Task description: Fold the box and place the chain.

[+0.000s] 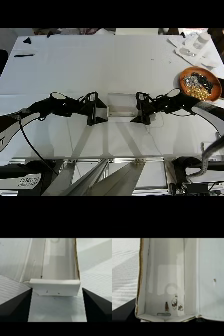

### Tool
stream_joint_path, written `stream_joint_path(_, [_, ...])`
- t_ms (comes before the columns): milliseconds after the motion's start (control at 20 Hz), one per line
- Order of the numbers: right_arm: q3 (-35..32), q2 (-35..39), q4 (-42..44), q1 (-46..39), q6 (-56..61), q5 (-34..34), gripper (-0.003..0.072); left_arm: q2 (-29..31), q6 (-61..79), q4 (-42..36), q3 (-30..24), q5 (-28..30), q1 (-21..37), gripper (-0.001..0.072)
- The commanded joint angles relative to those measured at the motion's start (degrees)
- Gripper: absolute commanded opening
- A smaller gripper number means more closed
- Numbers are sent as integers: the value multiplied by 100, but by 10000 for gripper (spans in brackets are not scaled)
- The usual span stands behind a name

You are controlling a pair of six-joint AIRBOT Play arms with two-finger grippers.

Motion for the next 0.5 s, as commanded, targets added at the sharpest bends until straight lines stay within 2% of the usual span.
stream_joint_path(0, [7, 0, -17, 4, -26, 2, 429, 7, -48, -2, 7, 28, 4, 696])
stream_joint_path(100, [7, 0, -17, 4, -26, 2, 429, 17, -92, 201, 7, 28, 7, 696])
stream_joint_path(450, [7, 0, -17, 4, -26, 2, 429, 177, -66, 144, 7, 256, 42, 696])
